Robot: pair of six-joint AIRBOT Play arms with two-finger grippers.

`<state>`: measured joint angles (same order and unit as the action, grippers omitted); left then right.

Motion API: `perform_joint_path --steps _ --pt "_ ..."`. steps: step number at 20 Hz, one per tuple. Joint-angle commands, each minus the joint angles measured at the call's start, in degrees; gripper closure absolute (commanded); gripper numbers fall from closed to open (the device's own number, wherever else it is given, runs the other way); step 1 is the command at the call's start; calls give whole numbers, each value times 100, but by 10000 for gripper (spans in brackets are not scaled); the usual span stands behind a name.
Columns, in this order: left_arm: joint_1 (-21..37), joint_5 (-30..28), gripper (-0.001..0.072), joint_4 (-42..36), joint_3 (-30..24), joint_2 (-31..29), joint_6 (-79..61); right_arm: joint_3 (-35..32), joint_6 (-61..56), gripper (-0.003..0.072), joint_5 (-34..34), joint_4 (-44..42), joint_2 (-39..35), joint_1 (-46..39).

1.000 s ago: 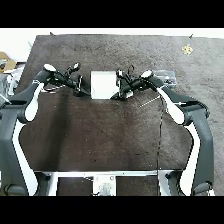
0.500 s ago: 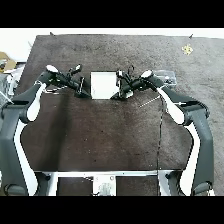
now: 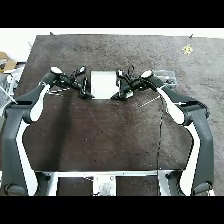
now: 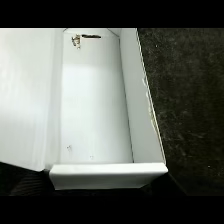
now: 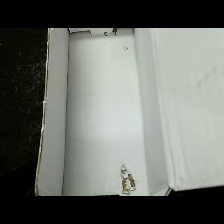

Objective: Fold the box and place the chain.

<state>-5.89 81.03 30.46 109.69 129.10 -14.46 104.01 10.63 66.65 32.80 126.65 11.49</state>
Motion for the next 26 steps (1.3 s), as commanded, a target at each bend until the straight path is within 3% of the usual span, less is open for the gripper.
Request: perform_joint_path --steps 1,20,21,22,23,26 --pt "-2 -251 -2 -11 0 44 -109 2 4 368 2 -2 0 -4" --pt "-72 -9 -1 -129 0 186 -203 2 4 367 2 -2 0 -7" --pt "-72 20 42 -63 0 186 -205 2 4 368 2 -2 0 -7" --pt "-74 76 210 26 0 186 -212 2 4 368 2 -2 0 -7" --pt "-72 146 242 96 0 186 -210 2 4 368 2 -2 0 -7" --pt "-74 205 244 109 0 188 -208 2 4 368 2 -2 0 -7"
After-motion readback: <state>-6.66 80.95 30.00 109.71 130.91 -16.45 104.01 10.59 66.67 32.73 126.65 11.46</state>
